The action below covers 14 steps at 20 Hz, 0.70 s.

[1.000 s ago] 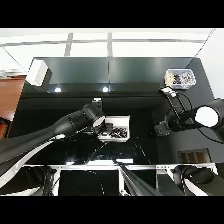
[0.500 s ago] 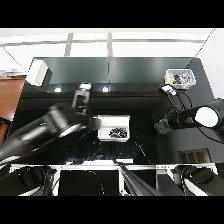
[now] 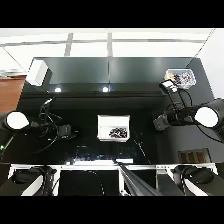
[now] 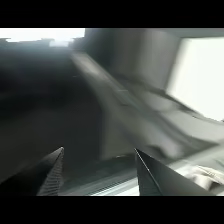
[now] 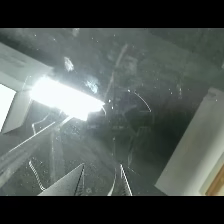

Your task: Fold the box and place the chain.

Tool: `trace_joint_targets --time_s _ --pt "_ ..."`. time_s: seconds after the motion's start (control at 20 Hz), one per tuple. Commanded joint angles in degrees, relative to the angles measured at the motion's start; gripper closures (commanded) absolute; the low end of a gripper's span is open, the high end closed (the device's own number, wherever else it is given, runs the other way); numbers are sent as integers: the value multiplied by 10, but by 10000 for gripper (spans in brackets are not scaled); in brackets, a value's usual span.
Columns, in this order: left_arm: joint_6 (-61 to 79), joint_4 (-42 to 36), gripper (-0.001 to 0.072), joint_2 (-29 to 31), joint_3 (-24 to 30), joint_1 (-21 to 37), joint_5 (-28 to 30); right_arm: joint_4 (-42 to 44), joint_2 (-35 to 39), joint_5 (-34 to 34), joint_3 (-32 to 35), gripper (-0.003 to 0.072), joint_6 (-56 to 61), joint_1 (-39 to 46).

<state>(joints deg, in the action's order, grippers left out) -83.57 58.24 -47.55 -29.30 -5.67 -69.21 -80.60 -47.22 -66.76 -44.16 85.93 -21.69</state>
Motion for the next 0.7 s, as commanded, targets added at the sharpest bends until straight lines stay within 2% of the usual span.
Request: trace_joint_targets --time_s 0.0,0.05,0.1,0.15,0.25,0.45,0.6,0.65 --pt "351 -191 64 -44 27 89 35 0 0 -23 0 411 1 0" --pt "403 -187 13 -59 27 86 48 0 0 -30 0 412 7 0" --pt "435 -173 13 -73 27 82 68 0 0 -35 0 413 9 0" --pt "461 -150 11 -86 27 77 90 2 0 -38 0 462 10 0" --pt "529 -135 -5 -108 27 65 111 2 0 -37 0 459 18 0" --pt "765 -135 -6 -131 27 13 122 1 0 -5 0 458 18 0" --pt "854 -135 -6 -143 26 -43 235 2 0 22 0 458 19 0" --pt "896 -135 -6 -153 19 -62 253 2 0 22 0 458 19 0"
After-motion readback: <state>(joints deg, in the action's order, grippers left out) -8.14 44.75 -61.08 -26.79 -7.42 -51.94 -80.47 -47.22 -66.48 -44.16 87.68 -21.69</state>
